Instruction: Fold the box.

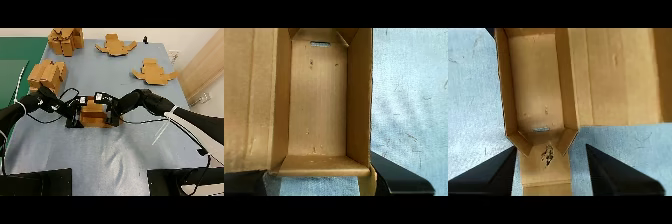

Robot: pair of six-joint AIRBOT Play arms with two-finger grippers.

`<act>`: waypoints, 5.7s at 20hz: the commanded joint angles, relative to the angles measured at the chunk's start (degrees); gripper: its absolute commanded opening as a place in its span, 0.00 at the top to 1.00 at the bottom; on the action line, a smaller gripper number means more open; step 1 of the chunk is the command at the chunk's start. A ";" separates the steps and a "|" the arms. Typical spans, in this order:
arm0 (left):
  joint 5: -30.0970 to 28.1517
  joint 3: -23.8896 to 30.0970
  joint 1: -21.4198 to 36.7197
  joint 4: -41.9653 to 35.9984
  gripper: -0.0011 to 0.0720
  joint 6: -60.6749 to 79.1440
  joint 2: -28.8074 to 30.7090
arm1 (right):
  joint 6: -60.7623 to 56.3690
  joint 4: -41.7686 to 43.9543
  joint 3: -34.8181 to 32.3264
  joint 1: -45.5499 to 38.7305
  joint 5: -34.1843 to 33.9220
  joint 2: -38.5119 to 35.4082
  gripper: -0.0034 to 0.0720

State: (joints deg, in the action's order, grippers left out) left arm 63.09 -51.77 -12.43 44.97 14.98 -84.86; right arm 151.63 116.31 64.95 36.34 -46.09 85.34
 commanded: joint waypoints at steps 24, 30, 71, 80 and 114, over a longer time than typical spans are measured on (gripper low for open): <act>0.48 0.00 -0.09 0.55 0.68 -0.07 0.00 | -18.82 9.51 14.40 -0.11 8.26 9.42 0.94; 0.52 0.00 -0.09 0.52 0.68 -0.07 0.00 | -26.75 9.73 28.96 -3.17 -13.11 24.87 0.94; 0.94 0.00 -0.09 0.48 0.68 -0.07 0.00 | 8.94 11.13 -10.49 1.22 10.71 -5.01 0.57; 0.94 0.00 -0.09 0.48 0.68 -0.07 0.00 | 8.94 13.81 -10.16 2.71 15.41 -2.49 0.73; 0.90 0.00 -0.07 0.50 0.68 -0.07 -0.02 | -31.19 4.33 -10.56 -7.50 -4.35 -13.66 0.94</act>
State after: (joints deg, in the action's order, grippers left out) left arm 64.01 -51.77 -12.49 45.43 14.90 -84.86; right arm 137.49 124.29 54.70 33.43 -40.21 75.96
